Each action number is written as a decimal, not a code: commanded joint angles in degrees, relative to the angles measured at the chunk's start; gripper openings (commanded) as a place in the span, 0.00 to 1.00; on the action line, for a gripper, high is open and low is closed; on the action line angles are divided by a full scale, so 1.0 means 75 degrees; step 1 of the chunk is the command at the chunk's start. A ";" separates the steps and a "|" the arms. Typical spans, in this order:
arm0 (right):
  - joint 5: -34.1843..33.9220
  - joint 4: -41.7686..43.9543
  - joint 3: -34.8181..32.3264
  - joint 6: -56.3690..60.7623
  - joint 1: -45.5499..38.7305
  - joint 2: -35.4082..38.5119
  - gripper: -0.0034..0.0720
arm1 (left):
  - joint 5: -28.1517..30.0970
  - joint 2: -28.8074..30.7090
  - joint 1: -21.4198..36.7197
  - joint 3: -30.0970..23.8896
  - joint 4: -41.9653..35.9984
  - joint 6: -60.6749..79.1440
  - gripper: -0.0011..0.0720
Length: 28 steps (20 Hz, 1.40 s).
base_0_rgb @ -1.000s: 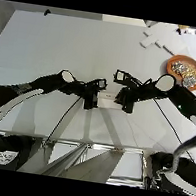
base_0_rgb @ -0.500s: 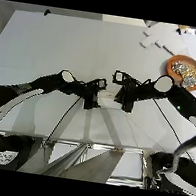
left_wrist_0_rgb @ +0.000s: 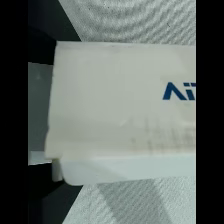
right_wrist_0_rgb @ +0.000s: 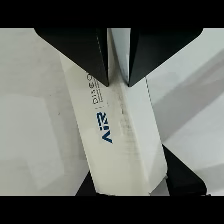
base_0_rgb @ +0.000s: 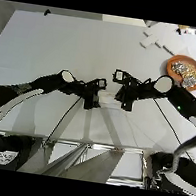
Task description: Fold the box and place the chain.
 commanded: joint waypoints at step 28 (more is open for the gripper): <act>0.0565 0.0128 -0.0274 -0.0003 0.0006 -0.0006 0.33 | 0.0000 0.0003 0.0000 0.0006 0.0015 0.0020 0.03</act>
